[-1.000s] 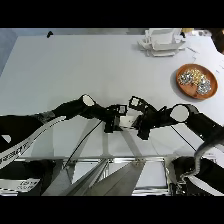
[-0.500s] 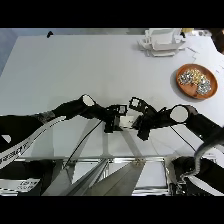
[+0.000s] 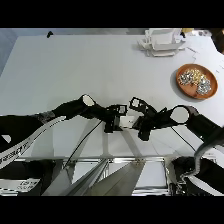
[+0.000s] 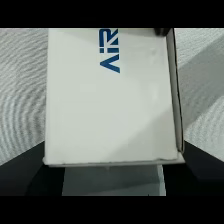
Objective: Fold the box and place the chain.
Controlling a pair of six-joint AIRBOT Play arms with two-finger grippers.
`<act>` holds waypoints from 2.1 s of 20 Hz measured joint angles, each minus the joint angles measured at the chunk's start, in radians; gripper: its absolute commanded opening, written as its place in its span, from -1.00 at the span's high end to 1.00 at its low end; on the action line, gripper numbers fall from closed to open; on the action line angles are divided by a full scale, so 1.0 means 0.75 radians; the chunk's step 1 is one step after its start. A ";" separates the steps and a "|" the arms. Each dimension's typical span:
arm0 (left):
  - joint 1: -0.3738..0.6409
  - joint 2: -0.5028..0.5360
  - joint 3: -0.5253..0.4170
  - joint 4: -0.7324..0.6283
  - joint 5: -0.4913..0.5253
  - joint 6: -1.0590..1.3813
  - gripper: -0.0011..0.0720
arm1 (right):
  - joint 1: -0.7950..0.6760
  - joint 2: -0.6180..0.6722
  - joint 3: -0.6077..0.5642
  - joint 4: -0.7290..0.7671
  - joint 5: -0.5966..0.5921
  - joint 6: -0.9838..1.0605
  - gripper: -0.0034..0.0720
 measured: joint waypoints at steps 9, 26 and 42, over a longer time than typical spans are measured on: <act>0.000 0.000 0.000 -0.002 0.000 0.002 0.94 | -0.366 0.331 0.049 -0.247 0.104 0.366 0.86; 0.000 0.000 0.000 0.001 0.001 0.003 0.94 | -0.630 0.369 -0.004 -0.719 0.425 1.147 0.86; 0.000 0.000 0.000 -0.014 -0.001 0.002 0.95 | -0.630 0.369 -0.005 -0.726 0.465 1.156 0.86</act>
